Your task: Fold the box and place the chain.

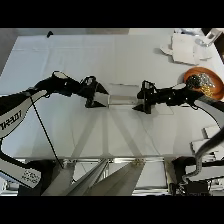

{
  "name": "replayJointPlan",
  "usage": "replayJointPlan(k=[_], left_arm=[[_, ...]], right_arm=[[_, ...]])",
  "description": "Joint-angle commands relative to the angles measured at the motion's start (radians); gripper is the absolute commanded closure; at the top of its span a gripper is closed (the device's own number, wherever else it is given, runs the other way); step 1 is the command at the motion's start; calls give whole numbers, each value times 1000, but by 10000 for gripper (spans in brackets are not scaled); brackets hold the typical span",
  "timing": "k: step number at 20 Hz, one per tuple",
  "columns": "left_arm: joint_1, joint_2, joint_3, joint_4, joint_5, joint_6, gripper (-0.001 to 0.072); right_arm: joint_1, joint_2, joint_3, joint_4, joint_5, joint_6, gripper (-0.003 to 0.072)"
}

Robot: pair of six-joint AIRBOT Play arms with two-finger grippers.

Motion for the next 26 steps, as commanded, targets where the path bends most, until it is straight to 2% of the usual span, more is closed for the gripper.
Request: replayJointPlan(k=[1, 13, 23, 24, 25, 26], left_arm=[[-26, -2, 0, -2, 10, -11, 13], [-85, -10, 2, -3, 201, -171, 15], [-127, -8, 2, 5, 222, -175, 24], [-126, -8, 2, 4, 222, -175, 99], [-127, -8, 2, 4, 222, -175, 259], [-127, -8, 2, 4, 222, -175, 363]], right_arm=[[0, 1, 1, 0, 0, 0, 170], [0, 1, 0, 0, 0, 0, 170], [0, 1, 0, 0, 0, 0, 170], [0, 1, 0, 0, 0, 0, 170], [0, 1, 0, 0, 0, 0, 170], [0, 1, 1, 1, 0, 0, 170]])
